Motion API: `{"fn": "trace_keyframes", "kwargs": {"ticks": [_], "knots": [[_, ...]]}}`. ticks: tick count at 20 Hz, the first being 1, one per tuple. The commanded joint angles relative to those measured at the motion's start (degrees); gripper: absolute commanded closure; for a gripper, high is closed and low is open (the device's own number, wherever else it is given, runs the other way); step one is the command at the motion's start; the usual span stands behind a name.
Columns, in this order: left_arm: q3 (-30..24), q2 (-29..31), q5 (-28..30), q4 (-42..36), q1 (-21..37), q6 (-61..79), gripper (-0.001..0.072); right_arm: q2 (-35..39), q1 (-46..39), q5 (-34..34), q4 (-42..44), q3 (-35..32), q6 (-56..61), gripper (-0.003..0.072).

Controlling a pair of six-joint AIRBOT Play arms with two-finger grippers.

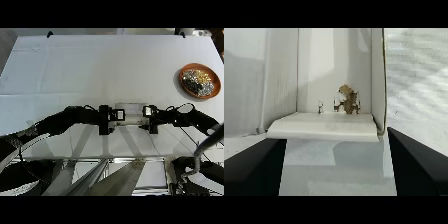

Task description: Fold the box and place the chain.

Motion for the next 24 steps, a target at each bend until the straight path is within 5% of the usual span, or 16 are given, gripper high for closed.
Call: {"fn": "trace_keyframes", "kwargs": {"ticks": [1,24], "knots": [[0.07,0.04,0.87,-0.48,-0.31,0.02,0.0007,-0.02,0.04,0.0,0.02,0.0,0.0,0.0279],[0.07,-1.11,-2.93,-2.47,-0.52,0.02,0.0011,-0.02,0.04,0.02,0.02,0.0,0.0,0.0279]]}}
